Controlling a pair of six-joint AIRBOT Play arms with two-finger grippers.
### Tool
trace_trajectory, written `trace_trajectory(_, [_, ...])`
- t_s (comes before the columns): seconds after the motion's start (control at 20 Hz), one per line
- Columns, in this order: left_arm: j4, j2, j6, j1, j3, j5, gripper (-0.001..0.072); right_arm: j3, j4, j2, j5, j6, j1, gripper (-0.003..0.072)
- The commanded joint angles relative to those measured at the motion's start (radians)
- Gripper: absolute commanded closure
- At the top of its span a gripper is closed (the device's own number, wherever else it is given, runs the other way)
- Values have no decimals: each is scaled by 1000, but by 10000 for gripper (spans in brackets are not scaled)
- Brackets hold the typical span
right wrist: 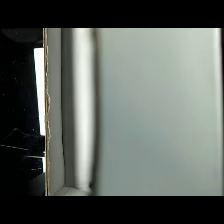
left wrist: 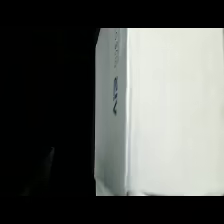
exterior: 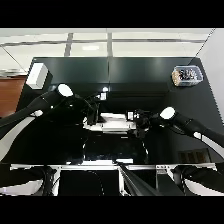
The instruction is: Fold the box and place the chain.
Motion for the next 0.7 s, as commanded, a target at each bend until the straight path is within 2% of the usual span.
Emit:
trace_trajectory(0.0, [139,66,-170,26,3,-10,58,0,0,0,3,0,1,243])
trace_trajectory(0.1, [269,140,-284,58,3,-48,58,0,-1,0,3,0,1,244])
trace_trajectory(0.2, [339,212,-414,103,3,-109,61,0,-1,0,3,-1,1,243])
trace_trajectory(0.25, [334,236,-510,122,3,-159,101,0,-2,0,3,-1,1,243])
trace_trajectory(0.3, [315,245,-624,134,3,-236,267,0,-5,0,4,-1,1,243])
trace_trajectory(0.35, [295,241,-695,133,-2,-320,508,0,-5,0,4,-1,1,244])
trace_trajectory(0.4, [229,232,-706,126,-18,-409,682,0,-5,0,4,-1,1,243])
trace_trajectory(0.45, [127,226,-705,114,-53,-441,681,0,-5,0,4,-1,1,244])
trace_trajectory(0.55, [-100,224,-632,70,-153,-325,681,0,-6,0,4,-1,3,243])
trace_trajectory(0.65, [-300,223,-540,33,-221,-121,681,0,-7,0,4,-1,3,243])
